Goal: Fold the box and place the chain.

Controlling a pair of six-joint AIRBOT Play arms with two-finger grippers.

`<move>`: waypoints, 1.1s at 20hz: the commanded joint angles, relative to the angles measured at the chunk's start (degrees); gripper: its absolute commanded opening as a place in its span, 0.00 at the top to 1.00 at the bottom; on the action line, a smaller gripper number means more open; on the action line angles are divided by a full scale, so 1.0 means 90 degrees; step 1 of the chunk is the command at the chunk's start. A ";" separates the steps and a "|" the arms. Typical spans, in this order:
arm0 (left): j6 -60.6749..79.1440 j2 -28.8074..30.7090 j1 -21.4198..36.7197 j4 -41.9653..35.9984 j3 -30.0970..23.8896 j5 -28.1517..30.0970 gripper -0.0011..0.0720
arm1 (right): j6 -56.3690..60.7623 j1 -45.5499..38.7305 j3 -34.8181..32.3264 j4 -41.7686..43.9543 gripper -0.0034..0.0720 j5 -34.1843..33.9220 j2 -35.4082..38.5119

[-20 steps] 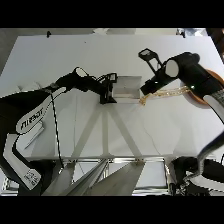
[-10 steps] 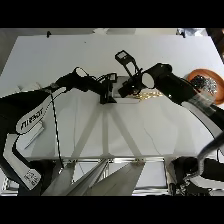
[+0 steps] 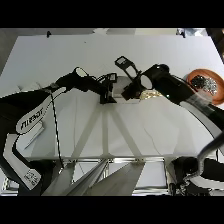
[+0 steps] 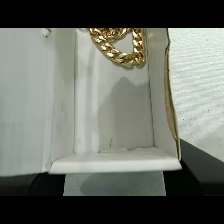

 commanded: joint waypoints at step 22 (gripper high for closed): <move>0.0002 0.0002 0.0002 0.0000 -0.0002 0.0000 0.39 | -0.6783 -0.3266 -0.0012 0.0962 0.32 0.0372 -0.1401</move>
